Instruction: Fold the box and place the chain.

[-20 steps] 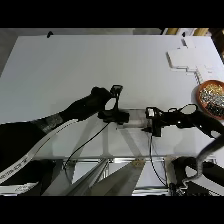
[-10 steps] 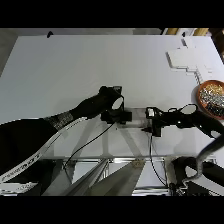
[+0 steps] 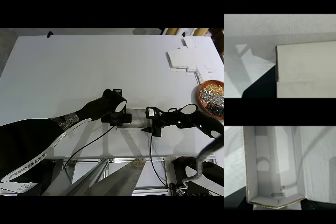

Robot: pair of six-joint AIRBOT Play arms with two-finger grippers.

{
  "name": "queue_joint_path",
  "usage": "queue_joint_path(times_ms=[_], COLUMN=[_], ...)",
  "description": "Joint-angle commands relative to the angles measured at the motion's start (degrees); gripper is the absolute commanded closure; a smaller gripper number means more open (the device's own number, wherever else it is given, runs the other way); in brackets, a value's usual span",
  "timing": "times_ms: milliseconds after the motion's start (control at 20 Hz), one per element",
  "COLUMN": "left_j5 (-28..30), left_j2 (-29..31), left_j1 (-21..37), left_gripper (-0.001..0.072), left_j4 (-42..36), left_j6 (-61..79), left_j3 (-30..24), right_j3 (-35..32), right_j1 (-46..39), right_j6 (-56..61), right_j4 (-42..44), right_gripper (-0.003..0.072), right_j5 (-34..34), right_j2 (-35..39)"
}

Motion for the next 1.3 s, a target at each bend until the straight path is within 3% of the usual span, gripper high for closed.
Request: queue_joint_path(times_ms=[0,100,200,400,450,550,700,750,900,950,1250], left_j5=[0.28,0.48,0.31,0.26,0.26,0.26,0.26,0.37,0.31,0.00,-2.62], left_j2=[-0.39,-0.39,-0.37,-0.37,-0.37,-0.37,-0.13,0.35,3.30,4.57,12.15], left_j1=[-0.04,-0.11,-0.11,-0.11,-0.11,-0.11,0.04,0.35,1.92,2.49,7.34], left_gripper=[0.0701,0.0695,0.0596,0.0572,0.0581,0.0702,0.0699,0.0665,0.0210,0.0143,0.0134], left_j4=[0.52,0.66,0.46,0.42,0.39,0.42,0.09,0.07,0.35,0.48,0.15], left_j6=[-0.46,-0.44,-0.42,-0.42,-0.42,-0.44,-0.42,-0.39,1.99,4.59,24.33], left_j3=[-0.04,-0.04,-0.02,-0.02,-0.02,-0.02,-0.02,-0.02,-0.02,-0.02,-0.09], right_j3=[0.00,0.00,0.00,0.00,0.00,0.00,0.00,0.00,0.00,0.00,0.00], right_j1=[0.00,0.00,0.00,0.00,0.00,0.00,0.00,0.00,0.00,0.00,0.00], right_j6=[-0.04,-0.02,-0.02,-0.04,-0.04,-0.04,-0.02,-0.04,-0.04,-0.02,-0.02], right_j4=[-0.02,-0.02,-0.02,-0.02,-0.04,-0.02,-0.04,-0.04,-0.02,-0.02,-0.02], right_gripper=[0.0368,0.0368,0.0368,0.0368,0.0368,0.0368,0.0368,0.0368,0.0368,0.0368,0.0368], right_j5=[-0.07,-0.09,-0.07,-0.07,-0.07,-0.07,-0.09,-0.07,-0.07,-0.07,-0.07], right_j2=[0.04,0.04,0.04,0.04,0.04,0.04,0.04,0.04,0.04,0.04,0.04])
